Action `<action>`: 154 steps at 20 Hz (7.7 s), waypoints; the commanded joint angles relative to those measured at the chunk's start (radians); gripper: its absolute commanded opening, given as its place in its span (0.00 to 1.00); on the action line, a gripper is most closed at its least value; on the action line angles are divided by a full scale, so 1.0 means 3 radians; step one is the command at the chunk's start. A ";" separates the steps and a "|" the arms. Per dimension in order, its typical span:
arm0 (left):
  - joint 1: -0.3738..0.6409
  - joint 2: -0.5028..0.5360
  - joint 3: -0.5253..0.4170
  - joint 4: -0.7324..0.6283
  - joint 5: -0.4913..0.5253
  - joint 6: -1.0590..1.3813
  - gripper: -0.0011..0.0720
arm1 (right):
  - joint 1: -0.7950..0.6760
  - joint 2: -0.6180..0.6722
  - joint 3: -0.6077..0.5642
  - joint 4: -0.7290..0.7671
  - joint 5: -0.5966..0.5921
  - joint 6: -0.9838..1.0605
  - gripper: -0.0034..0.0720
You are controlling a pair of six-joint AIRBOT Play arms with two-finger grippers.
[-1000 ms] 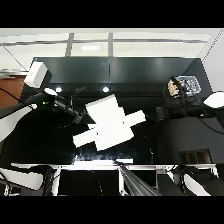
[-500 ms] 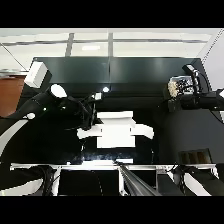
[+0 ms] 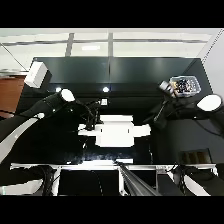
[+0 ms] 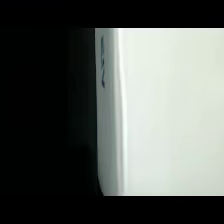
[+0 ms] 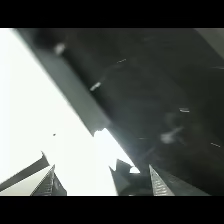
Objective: Fold the box and place the chain.
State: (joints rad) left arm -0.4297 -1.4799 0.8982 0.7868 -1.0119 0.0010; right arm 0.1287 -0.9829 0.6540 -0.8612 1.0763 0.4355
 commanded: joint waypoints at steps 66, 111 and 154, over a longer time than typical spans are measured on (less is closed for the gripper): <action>0.0000 -0.0036 -0.0009 0.0028 0.0025 -0.0031 0.05 | 0.1170 0.0100 -0.0603 0.0834 -0.1802 -0.1282 0.96; 0.0001 -0.0020 0.0004 0.0065 -0.0047 -0.0356 0.05 | 0.1242 -0.0704 -0.0605 0.1033 -0.1350 -0.2012 0.96; 0.0991 0.1235 -0.0647 -0.0337 -0.1258 -0.2108 0.05 | 0.1242 -0.0706 -0.0605 0.1024 -0.1358 -0.2010 0.66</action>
State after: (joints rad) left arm -0.1192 -1.1553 0.8001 0.8402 -1.4071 -0.5903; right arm 0.5007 -1.1938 0.4725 -0.5541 0.6689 -0.1677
